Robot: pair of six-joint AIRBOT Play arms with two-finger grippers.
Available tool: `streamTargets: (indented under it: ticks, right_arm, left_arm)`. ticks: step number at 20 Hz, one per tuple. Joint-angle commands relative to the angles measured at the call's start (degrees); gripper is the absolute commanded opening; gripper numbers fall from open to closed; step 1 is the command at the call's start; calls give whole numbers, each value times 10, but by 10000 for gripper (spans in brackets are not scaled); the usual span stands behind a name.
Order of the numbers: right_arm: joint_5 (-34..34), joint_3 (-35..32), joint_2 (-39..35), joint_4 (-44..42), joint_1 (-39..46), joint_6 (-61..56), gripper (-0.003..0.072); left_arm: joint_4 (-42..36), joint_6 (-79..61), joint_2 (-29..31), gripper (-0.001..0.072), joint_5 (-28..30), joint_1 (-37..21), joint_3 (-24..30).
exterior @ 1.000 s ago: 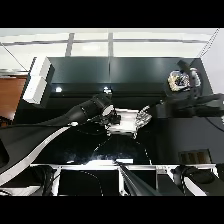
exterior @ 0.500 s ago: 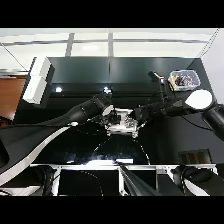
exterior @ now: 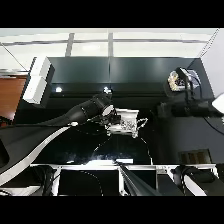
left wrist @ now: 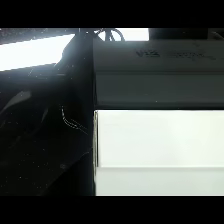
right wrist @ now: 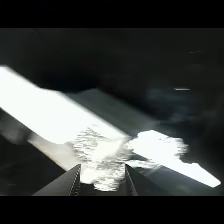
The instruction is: Fold the box and place the chain.
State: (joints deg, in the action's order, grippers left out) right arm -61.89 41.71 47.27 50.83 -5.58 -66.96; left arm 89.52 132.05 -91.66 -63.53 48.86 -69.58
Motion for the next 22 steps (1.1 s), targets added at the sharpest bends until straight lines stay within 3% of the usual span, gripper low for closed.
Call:
streamTargets:
  ticks: [1,4,5,6,7,10,15,22]
  right_arm:
    - [92,-119,-57,-13,32,149,340]
    - [217,-207,-51,-8,-17,212,362]
    - [235,-220,-47,-9,-37,255,548]
    - [238,-226,-42,-9,-58,305,613]
    - [231,-226,-33,-10,-79,364,632]
    - [231,-226,16,-34,-117,493,632]
    - [208,-225,80,-163,-127,743,631]
    - [220,-225,100,-168,-127,780,631]
  left_arm:
    - [0,0,0,30,0,0,0]
    - [0,0,0,30,0,0,0]
    - [0,0,0,30,0,0,0]
    - [0,0,0,30,0,0,0]
    - [0,0,0,30,0,0,0]
    - [0,0,0,30,0,0,0]
    - [0,0,0,30,0,0,0]
    - [0,0,0,30,0,0,0]
